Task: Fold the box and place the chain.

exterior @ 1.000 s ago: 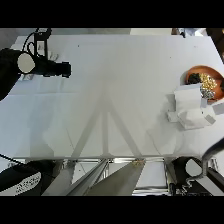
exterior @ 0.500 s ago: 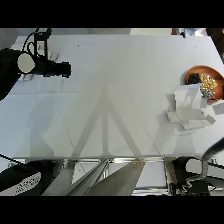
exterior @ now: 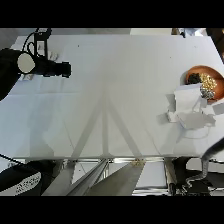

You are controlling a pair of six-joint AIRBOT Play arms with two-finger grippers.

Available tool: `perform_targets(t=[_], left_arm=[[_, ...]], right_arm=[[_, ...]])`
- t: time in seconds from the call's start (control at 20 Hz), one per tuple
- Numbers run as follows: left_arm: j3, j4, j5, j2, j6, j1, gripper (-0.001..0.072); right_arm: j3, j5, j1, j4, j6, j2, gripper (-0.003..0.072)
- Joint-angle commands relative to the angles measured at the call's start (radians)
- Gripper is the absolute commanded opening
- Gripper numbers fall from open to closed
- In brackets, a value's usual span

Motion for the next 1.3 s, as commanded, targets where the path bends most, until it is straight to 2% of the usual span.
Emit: perform_targets(t=[0.0, 0.15, 0.6, 0.9, 0.95, 1.0, 1.1, 1.15, 1.25], left_arm=[[0.000, 0.000, 0.000, 0.001, 0.000, 0.001, 0.0581], [0.000, 0.000, 0.000, 0.001, 0.000, 0.001, 0.0581], [0.000, 0.000, 0.000, 0.001, 0.000, 0.001, 0.0581], [0.000, 0.000, 0.000, 0.001, 0.000, 0.001, 0.0581], [0.000, 0.000, 0.000, 0.001, 0.000, 0.001, 0.0581], [0.000, 0.000, 0.000, 0.001, 0.000, 0.001, 0.0581], [0.000, 0.000, 0.000, 0.001, 0.000, 0.001, 0.0581], [0.000, 0.000, 0.000, 0.001, 0.000, 0.001, 0.0581], [0.000, 0.000, 0.000, 0.001, 0.000, 0.001, 0.0581]], right_arm=[[0.002, 0.010, -0.050, 0.050, -0.009, -0.037, 0.0305], [0.002, 0.037, -0.058, 0.120, -0.011, -0.086, 0.0305], [0.002, -0.066, -0.050, 0.133, -0.090, -0.163, 0.0305], [0.002, -0.060, -0.050, 0.246, -0.162, -0.217, 0.0303], [0.002, -0.052, -0.050, 0.257, -0.168, -0.217, 0.0282], [0.002, -0.047, -0.050, 0.264, -0.168, -0.217, 0.0197], [0.002, -0.044, -0.050, 0.272, -0.167, -0.217, 0.0123], [0.002, -0.037, -0.050, 0.285, -0.167, -0.217, 0.0040], [0.002, -0.029, -0.050, 0.285, -0.167, -0.219, 0.0012]])
